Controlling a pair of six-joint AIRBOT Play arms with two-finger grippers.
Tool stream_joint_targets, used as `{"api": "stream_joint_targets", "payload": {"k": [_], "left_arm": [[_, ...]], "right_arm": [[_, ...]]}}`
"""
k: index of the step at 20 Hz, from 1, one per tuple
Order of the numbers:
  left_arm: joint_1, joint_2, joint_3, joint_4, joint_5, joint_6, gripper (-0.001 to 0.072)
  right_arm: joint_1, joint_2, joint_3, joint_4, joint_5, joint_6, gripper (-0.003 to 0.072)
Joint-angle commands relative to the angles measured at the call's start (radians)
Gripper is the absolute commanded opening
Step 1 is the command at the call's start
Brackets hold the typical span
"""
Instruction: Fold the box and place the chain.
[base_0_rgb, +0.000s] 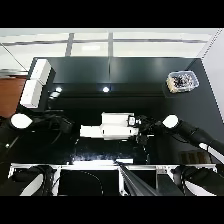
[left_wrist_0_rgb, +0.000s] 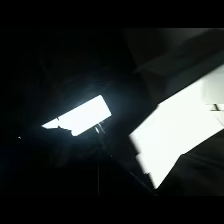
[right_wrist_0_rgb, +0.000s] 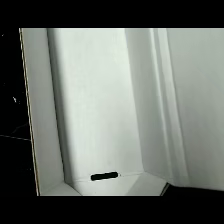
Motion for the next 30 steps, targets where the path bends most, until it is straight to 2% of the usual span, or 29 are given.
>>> {"api": "stream_joint_targets", "payload": {"k": [1, 3, 8, 10, 14, 17, 18, 19, 20, 21, 22, 23, 25, 30], "left_arm": [[0.171, -0.023, -0.01, 0.035, -0.126, -0.379, 0.0031], [0.187, -0.081, -0.017, -0.021, -0.134, -0.415, 0.0031], [0.157, -0.301, -0.016, -0.299, -0.201, -0.179, 0.0031], [0.124, -0.366, -0.016, -0.368, -0.201, -0.121, 0.0031], [0.039, -0.408, -0.015, -0.397, -0.159, -0.085, 0.003], [0.014, -0.408, -0.015, -0.481, -0.158, -0.013, 0.0034], [0.011, -0.407, -0.015, -0.496, -0.158, 0.002, 0.0062], [0.007, -0.407, -0.014, -0.511, -0.159, 0.014, 0.0127], [0.007, -0.407, -0.011, -0.512, -0.165, 0.014, 0.0228], [0.007, -0.407, -0.003, -0.512, -0.182, 0.027, 0.038], [0.007, -0.407, 0.006, -0.512, -0.201, 0.053, 0.0497], [0.007, -0.405, 0.016, -0.513, -0.22, 0.064, 0.0554], [0.006, -0.398, 0.037, -0.513, -0.249, 0.066, 0.0631], [-0.095, -0.36, 0.066, -0.497, -0.208, 0.069, 0.0635]], "right_arm": [[0.0, -0.001, 0.0, -0.002, 0.0, 0.0, 0.0264], [0.0, -0.001, 0.0, -0.002, 0.0, 0.0, 0.0264], [0.0, -0.001, 0.0, -0.002, 0.0, 0.0, 0.0264], [0.0, -0.001, 0.0, -0.002, 0.0, 0.0, 0.0264], [0.0, -0.001, 0.0, -0.002, 0.0, 0.0, 0.0264], [0.0, -0.001, 0.0, -0.002, 0.0, 0.0, 0.0264], [0.0, -0.001, 0.0, -0.002, 0.0, 0.0, 0.0264], [0.0, -0.001, 0.0, -0.002, 0.0, 0.0, 0.0264], [0.0, -0.001, 0.0, -0.002, 0.0, 0.0, 0.0264], [0.0, -0.001, 0.0, -0.002, 0.0, 0.0, 0.0264], [0.0, -0.001, 0.0, -0.002, 0.0, 0.0, 0.0264], [0.0, -0.001, 0.0, -0.002, 0.0, 0.0, 0.0264], [0.0, -0.001, 0.0, -0.002, 0.0, 0.0, 0.0264], [0.0, -0.001, 0.0, -0.002, 0.0, 0.0, 0.0264]]}}
